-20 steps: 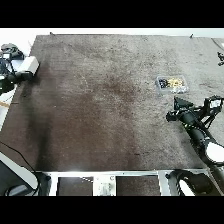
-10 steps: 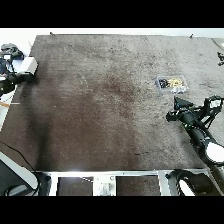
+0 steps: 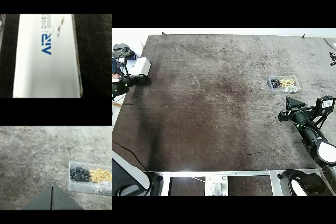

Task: Fold the box and place the chain.

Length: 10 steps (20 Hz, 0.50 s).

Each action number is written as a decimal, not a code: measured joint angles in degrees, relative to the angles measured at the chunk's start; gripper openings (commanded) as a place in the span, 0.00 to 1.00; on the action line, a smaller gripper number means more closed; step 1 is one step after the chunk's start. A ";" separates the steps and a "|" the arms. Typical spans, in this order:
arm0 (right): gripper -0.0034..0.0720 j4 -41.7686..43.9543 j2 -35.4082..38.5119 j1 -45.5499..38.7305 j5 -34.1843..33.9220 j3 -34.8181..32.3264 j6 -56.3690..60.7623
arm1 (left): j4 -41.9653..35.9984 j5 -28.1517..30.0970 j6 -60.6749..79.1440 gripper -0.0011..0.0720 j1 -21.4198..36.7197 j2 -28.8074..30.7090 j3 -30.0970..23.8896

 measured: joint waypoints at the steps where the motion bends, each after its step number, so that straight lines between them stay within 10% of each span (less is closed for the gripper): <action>1: 0.03 -0.02 -0.02 0.00 0.00 0.00 0.00 | 0.11 0.07 0.00 0.80 -0.02 0.28 0.13; 10: 0.03 -0.02 0.00 0.00 0.00 0.00 0.00 | 0.07 -3.54 -0.02 0.80 -0.04 4.09 2.34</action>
